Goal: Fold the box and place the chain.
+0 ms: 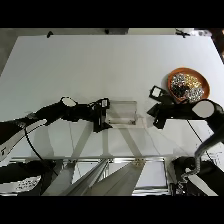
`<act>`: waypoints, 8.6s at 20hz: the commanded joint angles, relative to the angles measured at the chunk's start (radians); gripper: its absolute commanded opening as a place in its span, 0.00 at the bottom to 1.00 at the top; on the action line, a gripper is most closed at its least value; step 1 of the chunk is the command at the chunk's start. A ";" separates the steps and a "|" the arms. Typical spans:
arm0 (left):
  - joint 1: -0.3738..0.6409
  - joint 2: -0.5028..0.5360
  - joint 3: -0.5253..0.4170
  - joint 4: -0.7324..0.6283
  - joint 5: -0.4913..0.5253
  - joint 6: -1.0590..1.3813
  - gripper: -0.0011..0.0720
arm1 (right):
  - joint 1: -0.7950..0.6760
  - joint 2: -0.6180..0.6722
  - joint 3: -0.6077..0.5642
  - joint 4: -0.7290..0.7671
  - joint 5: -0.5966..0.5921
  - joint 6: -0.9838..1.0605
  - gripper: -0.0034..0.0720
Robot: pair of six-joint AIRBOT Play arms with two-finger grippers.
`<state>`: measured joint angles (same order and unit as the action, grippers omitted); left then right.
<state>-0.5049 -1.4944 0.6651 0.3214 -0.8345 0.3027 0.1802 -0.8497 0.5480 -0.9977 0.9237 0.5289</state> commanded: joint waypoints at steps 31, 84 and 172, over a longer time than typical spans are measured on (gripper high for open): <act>0.000 0.001 0.001 0.000 0.000 0.000 0.03 | -0.017 -0.208 -0.121 0.186 -0.084 0.636 0.12; 0.000 0.001 0.001 0.000 0.000 0.000 0.03 | 0.474 -0.364 0.205 -0.368 -0.026 1.563 0.59; 0.000 0.001 0.001 0.000 0.000 0.000 0.03 | -0.399 -0.565 0.401 -0.408 -0.113 0.824 0.06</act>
<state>-0.5053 -1.4944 0.6651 0.3218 -0.8345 0.3019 -0.2184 -1.4464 0.9474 -1.4162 0.7898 1.3548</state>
